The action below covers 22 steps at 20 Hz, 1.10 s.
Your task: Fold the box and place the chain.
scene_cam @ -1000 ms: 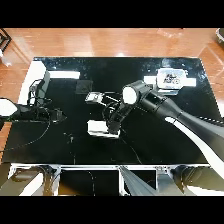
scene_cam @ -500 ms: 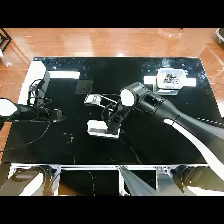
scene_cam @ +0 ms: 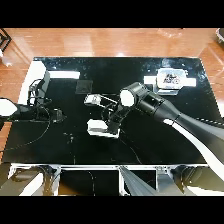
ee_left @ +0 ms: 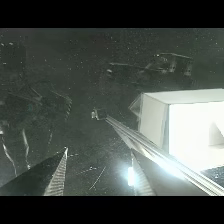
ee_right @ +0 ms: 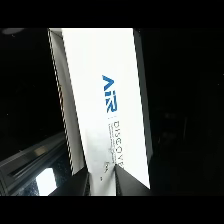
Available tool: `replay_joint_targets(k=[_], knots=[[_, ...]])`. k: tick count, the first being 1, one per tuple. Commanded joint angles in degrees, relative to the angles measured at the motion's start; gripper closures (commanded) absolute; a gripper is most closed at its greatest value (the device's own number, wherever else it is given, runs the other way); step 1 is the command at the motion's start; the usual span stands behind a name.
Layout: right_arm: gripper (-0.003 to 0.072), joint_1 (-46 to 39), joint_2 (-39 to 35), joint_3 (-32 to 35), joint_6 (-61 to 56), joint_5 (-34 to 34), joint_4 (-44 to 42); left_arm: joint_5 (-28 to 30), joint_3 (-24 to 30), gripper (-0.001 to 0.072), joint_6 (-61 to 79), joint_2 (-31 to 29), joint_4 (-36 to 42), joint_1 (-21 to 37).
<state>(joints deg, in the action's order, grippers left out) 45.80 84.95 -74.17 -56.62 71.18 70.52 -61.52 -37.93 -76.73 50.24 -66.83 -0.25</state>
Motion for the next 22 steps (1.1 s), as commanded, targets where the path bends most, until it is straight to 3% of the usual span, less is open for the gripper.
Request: replay_joint_targets(k=[1, 3, 4, 5, 22], knots=[[0.0529, 0.0, 0.0, 0.0, -0.2, 0.6, 0.0, 0.0, 0.0, 0.0201, 0.0, 0.0, 0.0, 0.0], [0.0528, 0.0, 0.0, 0.0, -0.2, 0.6, 0.0, 0.0, 0.0, 0.0201, 0.0, 0.0, 0.0, 0.0], [0.0450, 0.0, 0.0, 0.0, -0.2, 0.6, 0.0, 0.0, 0.0, 0.0201, 0.0, 0.0, 0.0, 0.0], [0.0431, 0.0, 0.0, 0.0, -0.5, 0.5, 0.0, 0.0, 0.0, 0.0201, 0.0, 0.0, 0.0, 0.0], [0.0434, 2.1, 1.9, 0.3, -1.3, -0.3, 0.7, 0.0, 0.0, 0.0201, 0.0, 0.0, 0.0, 0.0]])
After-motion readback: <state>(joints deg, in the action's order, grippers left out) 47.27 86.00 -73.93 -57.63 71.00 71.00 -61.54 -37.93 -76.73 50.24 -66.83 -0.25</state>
